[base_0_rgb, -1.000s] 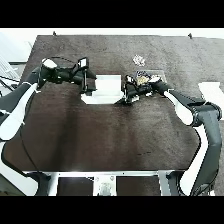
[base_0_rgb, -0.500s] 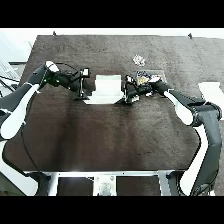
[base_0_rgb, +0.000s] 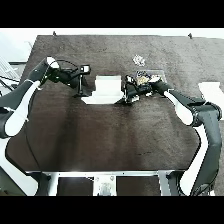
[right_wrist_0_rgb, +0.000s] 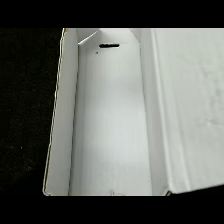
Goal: Fold the box and place the chain.
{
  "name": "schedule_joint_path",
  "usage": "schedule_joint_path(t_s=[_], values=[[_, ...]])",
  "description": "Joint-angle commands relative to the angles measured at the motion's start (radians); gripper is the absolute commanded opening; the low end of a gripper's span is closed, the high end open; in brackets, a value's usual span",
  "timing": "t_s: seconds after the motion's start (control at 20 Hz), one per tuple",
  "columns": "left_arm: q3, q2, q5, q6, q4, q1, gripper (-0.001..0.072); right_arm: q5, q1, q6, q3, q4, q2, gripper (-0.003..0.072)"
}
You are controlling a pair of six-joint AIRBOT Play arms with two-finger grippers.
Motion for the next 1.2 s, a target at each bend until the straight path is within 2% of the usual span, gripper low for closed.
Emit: schedule_joint_path(t_s=[0.0,0.55,0.8,0.85,0.95,1.05,1.15], values=[[0.027,-0.033,-0.04,0.013,0.013,-0.02,0.0616,0.0,0.0,0.0,0.0,0.0,0.0,0.0588],[0.031,-0.072,-0.013,0.006,-0.024,-0.063,0.0615,0.0,0.001,0.0,0.0,0.0,0.0,0.0588],[0.031,-0.074,-0.006,-0.025,0.004,-0.063,0.0594,0.0,0.001,0.0,0.0,0.0,0.0,0.0589],[0.031,-0.074,-0.006,-0.025,0.004,-0.063,0.0531,0.0,0.001,0.0,0.0,0.0,0.0,0.0588],[0.031,-0.074,-0.002,-0.024,0.005,-0.063,0.0514,0.0,0.001,0.0,0.0,0.0,0.0,0.0588],[0.031,-0.074,-0.002,-0.023,0.005,-0.063,0.0466,0.0,0.001,0.0,0.0,0.0,0.0,0.0588],[0.029,-0.077,0.007,-0.02,0.004,-0.063,0.0466,0.0,0.001,0.0,0.0,0.0,0.0,0.0588]])
